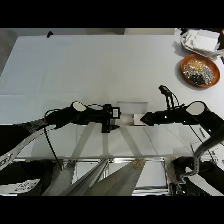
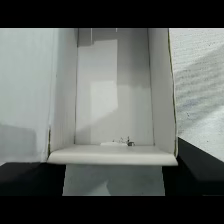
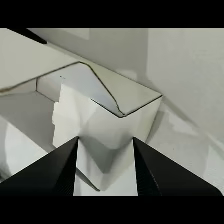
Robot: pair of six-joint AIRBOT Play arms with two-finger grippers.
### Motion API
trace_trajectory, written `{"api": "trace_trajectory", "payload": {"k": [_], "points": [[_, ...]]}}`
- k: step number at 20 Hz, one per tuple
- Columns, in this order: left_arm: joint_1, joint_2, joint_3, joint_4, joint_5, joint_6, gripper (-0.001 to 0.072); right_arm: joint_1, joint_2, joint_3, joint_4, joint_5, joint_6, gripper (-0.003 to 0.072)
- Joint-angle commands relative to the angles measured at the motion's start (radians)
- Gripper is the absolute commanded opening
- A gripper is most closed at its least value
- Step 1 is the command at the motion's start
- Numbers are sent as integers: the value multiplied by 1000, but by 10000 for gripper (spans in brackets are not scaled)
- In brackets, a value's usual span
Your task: Fold the box and place the chain.
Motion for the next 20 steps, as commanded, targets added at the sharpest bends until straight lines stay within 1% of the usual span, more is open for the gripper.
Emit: {"api": "trace_trajectory", "payload": {"k": [1,4,7,12,15,16,20], "points": [[0,1,0,2,1,2,88,77,-2,6,-53,-87,105,382],[0,1,0,2,1,2,88,137,-2,58,-228,-97,257,382],[0,1,0,2,1,2,88,190,-14,117,-377,-66,389,382],[0,1,0,2,1,2,88,305,-110,197,-505,-5,525,382],[0,1,0,2,1,2,88,360,-160,222,-595,37,630,393],[0,1,0,2,1,2,88,373,-175,228,-615,43,661,410],[0,1,0,2,1,2,88,404,-211,235,-655,18,750,410]]}}
